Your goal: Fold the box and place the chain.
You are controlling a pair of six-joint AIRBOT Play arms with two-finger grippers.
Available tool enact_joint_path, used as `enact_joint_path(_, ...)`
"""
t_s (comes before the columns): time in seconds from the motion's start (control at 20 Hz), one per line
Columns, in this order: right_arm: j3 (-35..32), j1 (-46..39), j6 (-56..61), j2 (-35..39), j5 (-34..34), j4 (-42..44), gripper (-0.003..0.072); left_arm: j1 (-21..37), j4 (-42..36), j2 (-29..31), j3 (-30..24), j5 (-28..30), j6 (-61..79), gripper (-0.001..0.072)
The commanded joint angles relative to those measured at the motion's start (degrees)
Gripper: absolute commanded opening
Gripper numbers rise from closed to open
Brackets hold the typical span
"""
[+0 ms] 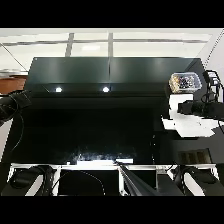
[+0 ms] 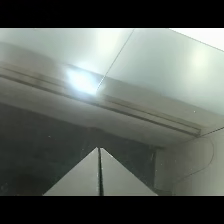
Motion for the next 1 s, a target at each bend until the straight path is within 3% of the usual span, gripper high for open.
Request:
enact_joint_path(0.0,0.0,0.0,0.0,0.0,0.0,0.0,0.0020,0.0,0.0,0.0,0.0,0.0,0.0,0.0035)
enact_joint_path(0.85,0.0,0.0,0.0,0.0,0.0,0.0,0.0020,0.0,0.0,0.0,0.0,0.2,0.0,0.0035)
enact_joint_path(0.95,0.0,0.0,0.0,0.0,3.1,0.0,0.0019,0.0,0.0,0.0,0.0,0.4,0.0,0.0035)
